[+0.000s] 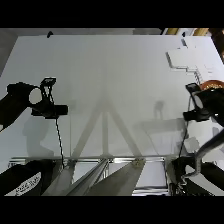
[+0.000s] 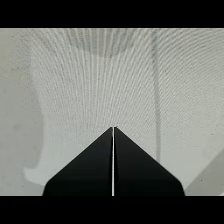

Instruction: Fold the box and place the chain.

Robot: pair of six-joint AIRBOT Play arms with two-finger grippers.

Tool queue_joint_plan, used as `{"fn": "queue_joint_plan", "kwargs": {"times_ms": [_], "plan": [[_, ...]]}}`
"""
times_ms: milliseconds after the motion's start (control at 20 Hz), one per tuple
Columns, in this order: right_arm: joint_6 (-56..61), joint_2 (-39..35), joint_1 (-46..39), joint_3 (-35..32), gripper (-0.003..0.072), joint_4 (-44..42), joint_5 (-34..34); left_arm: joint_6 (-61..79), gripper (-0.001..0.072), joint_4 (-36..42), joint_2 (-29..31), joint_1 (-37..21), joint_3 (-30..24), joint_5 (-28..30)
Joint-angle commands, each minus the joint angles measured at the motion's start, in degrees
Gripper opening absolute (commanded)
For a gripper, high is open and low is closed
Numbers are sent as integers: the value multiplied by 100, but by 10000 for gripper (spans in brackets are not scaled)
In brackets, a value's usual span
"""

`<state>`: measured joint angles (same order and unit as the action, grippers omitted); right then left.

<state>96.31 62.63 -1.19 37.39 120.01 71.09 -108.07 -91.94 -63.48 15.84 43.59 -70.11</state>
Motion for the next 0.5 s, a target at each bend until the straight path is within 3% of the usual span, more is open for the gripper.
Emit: {"fn": "queue_joint_plan", "kwargs": {"times_ms": [0,100,150,200,250,450], "plan": [[-997,0,-1200,4,15,772,-57,0,9,-2,-2,-2,0,2],[-1392,0,-1987,4,33,761,-109,0,9,0,-2,-2,0,2],[-1467,0,-2337,4,187,743,-221,0,9,0,-2,-2,0,2],[-1502,0,-2636,4,420,743,-306,0,9,-2,-2,-2,-2,2],[-1635,0,-2916,4,554,715,-396,0,9,0,-2,-2,-2,2],[-2015,15,-3659,4,555,704,-876,0,10,0,-2,-2,0,2]]}}
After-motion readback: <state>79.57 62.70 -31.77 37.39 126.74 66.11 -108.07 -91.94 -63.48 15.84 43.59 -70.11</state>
